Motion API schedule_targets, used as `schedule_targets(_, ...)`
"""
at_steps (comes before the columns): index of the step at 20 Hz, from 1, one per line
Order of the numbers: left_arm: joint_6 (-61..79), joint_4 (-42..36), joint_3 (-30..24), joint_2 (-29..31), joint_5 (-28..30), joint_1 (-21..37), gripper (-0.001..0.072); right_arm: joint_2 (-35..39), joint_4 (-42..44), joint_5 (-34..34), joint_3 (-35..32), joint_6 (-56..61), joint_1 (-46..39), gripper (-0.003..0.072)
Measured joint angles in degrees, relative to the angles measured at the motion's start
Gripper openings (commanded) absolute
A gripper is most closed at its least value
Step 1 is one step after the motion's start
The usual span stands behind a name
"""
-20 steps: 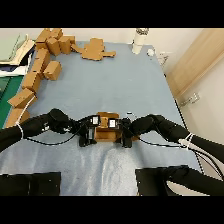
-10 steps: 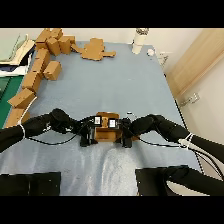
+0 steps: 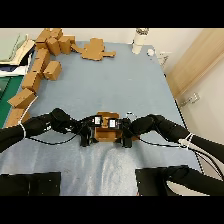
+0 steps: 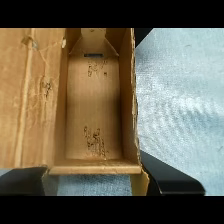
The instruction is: Fold the box.
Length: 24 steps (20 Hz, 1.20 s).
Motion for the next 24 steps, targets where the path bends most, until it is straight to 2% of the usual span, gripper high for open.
schedule_targets(18,0.0,0.0,0.0,0.0,-0.1,0.0,0.0467,0.0,0.0,-0.1,0.0,0.0,0.0,0.0507)
schedule_targets(19,0.0,0.0,0.0,0.0,-0.1,0.0,0.0466,0.0,0.0,-0.2,0.0,0.0,0.0,0.0524)
schedule_targets(20,0.0,0.0,0.0,0.0,-0.2,0.0,0.0466,0.0,0.0,-0.2,0.0,0.0,0.0,0.0720)
schedule_targets(24,0.0,0.0,0.0,0.0,-0.2,0.0,0.0467,0.7,-0.2,0.1,0.0,1.2,-0.1,0.0720)
